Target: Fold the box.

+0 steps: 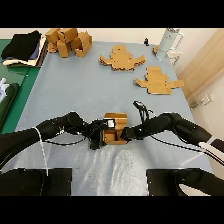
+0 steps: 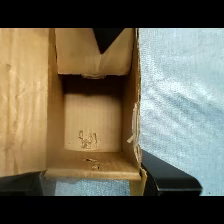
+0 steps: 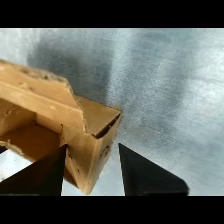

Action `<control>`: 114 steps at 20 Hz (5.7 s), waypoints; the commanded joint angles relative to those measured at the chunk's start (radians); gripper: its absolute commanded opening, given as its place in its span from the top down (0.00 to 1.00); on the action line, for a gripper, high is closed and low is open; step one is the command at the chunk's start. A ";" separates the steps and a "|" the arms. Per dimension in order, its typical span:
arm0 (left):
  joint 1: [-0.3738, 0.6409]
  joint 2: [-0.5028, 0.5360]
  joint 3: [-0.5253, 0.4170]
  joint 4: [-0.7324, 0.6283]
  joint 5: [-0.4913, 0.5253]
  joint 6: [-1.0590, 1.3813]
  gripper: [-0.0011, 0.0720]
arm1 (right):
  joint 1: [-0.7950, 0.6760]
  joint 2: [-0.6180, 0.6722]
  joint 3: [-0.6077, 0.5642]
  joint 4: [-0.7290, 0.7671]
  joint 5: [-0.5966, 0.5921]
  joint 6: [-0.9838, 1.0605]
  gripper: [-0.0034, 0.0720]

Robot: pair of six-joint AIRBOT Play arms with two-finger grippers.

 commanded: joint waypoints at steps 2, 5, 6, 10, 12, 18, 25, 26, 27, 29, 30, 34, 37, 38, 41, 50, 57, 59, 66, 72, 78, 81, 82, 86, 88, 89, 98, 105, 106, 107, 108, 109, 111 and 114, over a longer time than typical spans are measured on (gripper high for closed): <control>0.000 0.000 0.000 0.000 0.000 0.000 0.39 | 0.128 -0.114 0.137 -0.315 -0.069 0.343 0.29; 0.000 -0.001 0.000 0.000 0.000 0.000 0.39 | 0.216 -0.201 0.257 -0.463 -0.199 0.564 0.29; 0.000 -0.001 0.000 0.000 0.000 0.000 0.39 | 0.248 -0.230 0.296 -0.503 -0.240 0.624 0.29; 0.000 0.000 0.000 0.000 0.000 0.000 0.39 | 0.308 -0.318 0.367 -0.542 -0.343 0.761 0.30; 0.000 -0.001 0.000 0.000 0.001 0.000 0.39 | 0.307 -0.338 0.367 -0.547 -0.372 0.789 0.49; 0.000 -0.001 0.000 0.000 0.000 0.000 0.39 | 0.307 -0.339 0.367 -0.598 -0.393 0.801 0.95; 0.000 0.000 0.000 0.000 0.000 0.000 0.39 | 0.307 -0.298 0.367 -0.539 -0.395 0.768 0.52; 0.000 0.000 0.000 0.000 0.000 0.000 0.39 | 0.307 -0.282 0.367 -0.537 -0.398 0.768 0.52; 0.000 0.000 0.000 0.000 0.000 0.000 0.39 | 0.307 -0.263 0.367 -0.531 -0.406 0.768 0.52; 0.000 0.000 0.000 0.000 0.000 0.000 0.39 | 0.307 -0.216 0.367 -0.521 -0.431 0.767 0.48; 0.000 -0.001 0.000 0.000 0.000 0.000 0.39 | 0.307 -0.190 0.367 -0.517 -0.448 0.767 0.48; 0.000 -0.001 0.000 0.000 0.000 0.000 0.39 | 0.287 -0.092 0.367 -0.515 -0.520 0.716 0.48; 0.000 -0.001 0.000 0.000 0.000 0.000 0.39 | 0.257 -0.048 0.367 -0.516 -0.563 0.635 0.81; 0.000 0.000 0.000 0.000 0.000 0.000 0.39 | 0.228 -0.048 0.365 -0.541 -0.591 0.605 0.87; 0.000 0.000 0.000 0.000 0.000 0.000 0.39 | 0.076 -0.081 0.361 -0.618 -0.574 0.447 0.95; 0.000 -0.001 0.000 0.000 0.000 0.000 0.39 | -0.519 -0.490 0.433 0.639 -0.470 -0.695 0.95; 0.000 0.000 0.000 0.000 0.000 0.000 0.39 | -0.304 -0.481 0.383 0.661 -0.618 -0.946 0.95; 0.000 0.000 0.000 0.000 0.001 0.000 0.39 | -0.261 -0.407 0.326 0.622 -0.547 -0.953 0.95; 0.000 0.000 0.000 0.000 0.000 0.000 0.39 | -0.095 -0.069 0.060 0.463 -0.190 -1.044 0.95; 0.000 0.000 0.000 0.000 0.000 0.000 0.39 | 0.121 0.155 -0.077 0.160 0.236 -1.047 0.95; 0.000 0.000 0.000 0.000 0.001 0.000 0.39 | 0.259 0.170 -0.101 -0.089 0.349 -1.051 0.95; 0.000 0.000 0.000 0.000 0.001 0.000 0.39 | 0.329 0.170 -0.102 -0.182 0.349 -1.051 0.95; 0.000 0.000 0.000 0.000 0.001 0.000 0.39 | 0.348 0.169 -0.103 -0.200 0.349 -1.051 0.94; 0.000 0.000 0.000 0.000 0.001 0.000 0.39 | 0.363 0.146 -0.111 -0.228 0.327 -1.051 0.44; 0.000 0.000 0.000 0.000 0.001 0.000 0.39 | 0.363 0.147 -0.111 -0.228 0.327 -1.066 0.44; 0.000 0.000 0.000 0.000 0.001 0.000 0.39 | 0.363 0.149 -0.111 -0.228 0.327 -1.073 0.44; 0.000 0.000 0.000 0.000 0.001 0.000 0.39 | 0.363 0.146 -0.111 -0.307 0.361 -1.111 0.28; 0.000 -0.001 0.000 0.000 0.001 0.000 0.39 | 0.363 0.140 -0.113 -0.326 0.360 -1.110 0.49; 0.000 0.000 0.000 0.000 0.001 0.000 0.39 | 0.363 0.140 -0.113 -0.330 0.360 -1.110 0.56; 0.000 0.000 0.000 0.000 0.001 0.000 0.39 | 0.363 0.140 -0.113 -0.330 0.361 -1.110 0.59; 0.000 0.000 0.000 0.000 0.001 0.000 0.39 | 0.363 0.140 -0.113 -0.330 0.361 -1.110 0.59; 0.000 0.000 0.000 0.000 0.001 0.000 0.39 | 0.363 0.141 -0.113 -0.330 0.361 -1.110 0.64; 0.000 0.000 0.000 0.000 0.001 0.000 0.39 | 0.364 0.145 -0.113 -0.330 0.360 -1.110 0.76; 0.000 0.000 0.000 0.000 0.001 0.000 0.39 | 0.365 0.163 -0.113 -0.329 0.360 -1.110 0.76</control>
